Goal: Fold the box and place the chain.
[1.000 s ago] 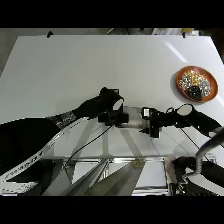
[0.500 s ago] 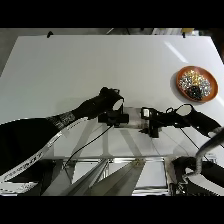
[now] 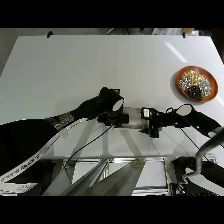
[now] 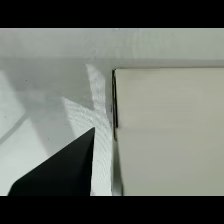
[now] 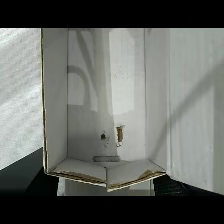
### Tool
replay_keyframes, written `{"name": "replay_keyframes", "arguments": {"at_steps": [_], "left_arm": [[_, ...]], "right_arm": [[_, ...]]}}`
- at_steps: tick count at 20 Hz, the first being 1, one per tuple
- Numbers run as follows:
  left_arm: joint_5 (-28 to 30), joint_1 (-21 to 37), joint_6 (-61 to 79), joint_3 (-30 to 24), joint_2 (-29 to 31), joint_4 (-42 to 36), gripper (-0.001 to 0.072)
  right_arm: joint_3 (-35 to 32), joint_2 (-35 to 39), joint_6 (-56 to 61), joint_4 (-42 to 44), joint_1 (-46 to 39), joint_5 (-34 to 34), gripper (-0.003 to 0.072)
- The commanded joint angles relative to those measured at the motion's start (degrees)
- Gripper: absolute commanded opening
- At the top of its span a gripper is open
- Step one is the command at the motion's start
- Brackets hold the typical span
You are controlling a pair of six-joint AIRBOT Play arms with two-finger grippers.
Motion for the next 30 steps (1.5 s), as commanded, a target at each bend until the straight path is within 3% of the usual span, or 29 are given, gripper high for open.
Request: {"name": "replay_keyframes", "arguments": {"at_steps": [1,6,11,12,13,14,16,19,22,24,28,29,30], "left_arm": [[-0.7,0.4,4.7,0.0,2.3,-0.3,0.0276],[-2.4,4.3,16.7,0.0,10.8,-2.5,0.0275],[-11.3,9.9,36.6,0.0,25.2,-2.5,0.0284],[-11.1,11.2,41.6,0.0,27.8,-2.5,0.0360],[-10.9,12.3,47.7,-0.2,30.7,-2.5,0.0536],[-10.4,13.1,53.9,-0.8,33.1,-2.7,0.0584],[-7.0,14.8,67.4,-5.2,38.1,-4.3,0.0584],[1.4,19.3,89.1,-18.9,42.8,-12.5,0.0583],[10.9,23.7,116.8,-33.6,43.1,-22.0,0.0584],[17.8,26.0,132.7,-40.5,41.7,-30.2,0.0584],[20.4,26.8,142.2,-42.5,33.8,-43.0,0.0584],[23.0,26.4,145.9,-42.5,31.7,-45.5,0.0596],[25.4,25.7,149.5,-42.5,29.9,-47.1,0.0652]], "right_arm": [[0.0,0.0,0.1,0.1,0.0,0.0,0.0341],[0.0,0.0,0.1,0.1,0.0,0.0,0.0341],[0.0,0.0,0.1,0.1,0.0,0.0,0.0341],[0.0,0.0,0.1,0.1,0.0,0.0,0.0341],[0.0,0.0,0.1,0.1,0.0,0.0,0.0341],[0.0,0.0,0.1,0.1,0.0,0.0,0.0341],[0.0,0.0,0.1,0.1,0.0,0.0,0.0341],[0.0,0.0,0.1,0.1,0.0,0.0,0.0341],[0.0,0.0,0.1,0.1,0.0,0.0,0.0341],[0.0,0.0,0.1,0.1,0.0,0.0,0.0341],[0.0,0.0,0.1,0.1,0.0,0.0,0.0341],[0.0,0.0,0.1,0.1,0.0,0.0,0.0341],[0.0,0.0,0.1,0.1,0.0,0.0,0.0341]]}}
